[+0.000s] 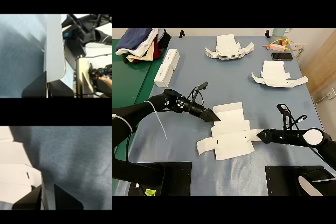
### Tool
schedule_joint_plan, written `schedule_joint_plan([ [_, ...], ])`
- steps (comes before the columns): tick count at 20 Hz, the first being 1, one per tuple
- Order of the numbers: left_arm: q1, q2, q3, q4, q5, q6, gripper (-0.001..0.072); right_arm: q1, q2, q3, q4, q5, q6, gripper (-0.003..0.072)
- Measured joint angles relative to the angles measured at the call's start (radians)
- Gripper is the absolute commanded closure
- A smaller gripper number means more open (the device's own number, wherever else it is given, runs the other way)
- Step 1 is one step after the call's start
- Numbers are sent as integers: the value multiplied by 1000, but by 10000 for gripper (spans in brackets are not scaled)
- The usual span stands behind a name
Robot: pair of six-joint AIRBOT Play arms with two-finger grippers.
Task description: Fold the box.
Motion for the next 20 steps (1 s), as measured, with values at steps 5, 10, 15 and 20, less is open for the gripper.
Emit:
schedule_joint_plan([
  [5, -42, 81, 3, -35, 53, 174, 695, 0, 0, 2, -209, -44, 179, 443],
  [10, -109, 134, 0, 15, 156, 276, 696, 0, 2, 27, -269, -85, 238, 443],
  [15, -137, 198, -55, 74, 289, 369, 697, 0, 2, 104, -268, -86, 253, 442],
  [20, -154, 287, -166, 27, 400, 537, 697, 0, 2, 166, -265, -93, 257, 442],
])
